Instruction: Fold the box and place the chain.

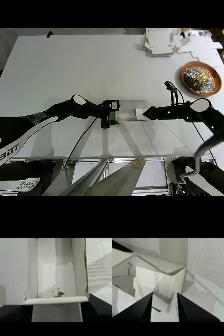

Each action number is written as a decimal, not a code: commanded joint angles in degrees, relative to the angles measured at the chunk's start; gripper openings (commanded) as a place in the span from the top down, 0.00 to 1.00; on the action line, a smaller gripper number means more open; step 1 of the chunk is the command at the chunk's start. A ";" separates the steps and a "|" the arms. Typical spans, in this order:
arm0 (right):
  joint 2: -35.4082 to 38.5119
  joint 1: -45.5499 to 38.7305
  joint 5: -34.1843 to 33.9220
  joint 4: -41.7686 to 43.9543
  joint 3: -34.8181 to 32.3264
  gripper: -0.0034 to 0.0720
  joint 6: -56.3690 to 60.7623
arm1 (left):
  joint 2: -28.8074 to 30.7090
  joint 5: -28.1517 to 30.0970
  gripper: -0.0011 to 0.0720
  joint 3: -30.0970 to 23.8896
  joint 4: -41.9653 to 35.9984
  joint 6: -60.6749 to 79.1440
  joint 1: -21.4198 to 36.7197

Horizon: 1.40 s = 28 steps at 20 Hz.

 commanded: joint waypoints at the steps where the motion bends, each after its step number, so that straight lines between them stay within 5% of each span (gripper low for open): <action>1: 0.02 0.17 0.07 -3.10 0.74 0.49 2.69 | 0.02 -0.04 0.89 0.00 0.02 0.00 0.00; 4: 0.02 2.27 -1.68 -3.19 0.81 0.39 3.76 | 0.02 -0.04 0.89 0.00 0.02 0.02 0.00; 10: -1.14 13.79 -4.42 -25.27 6.08 0.39 26.38 | 0.02 -0.02 0.89 0.00 0.02 0.02 0.00; 15: -5.33 18.99 -4.50 -28.85 9.53 0.40 34.23 | 0.02 -0.04 0.89 0.00 0.02 0.00 0.00; 28: -15.39 27.69 7.76 -44.06 20.83 0.47 49.51 | 0.02 -0.04 0.89 0.00 0.02 0.02 0.00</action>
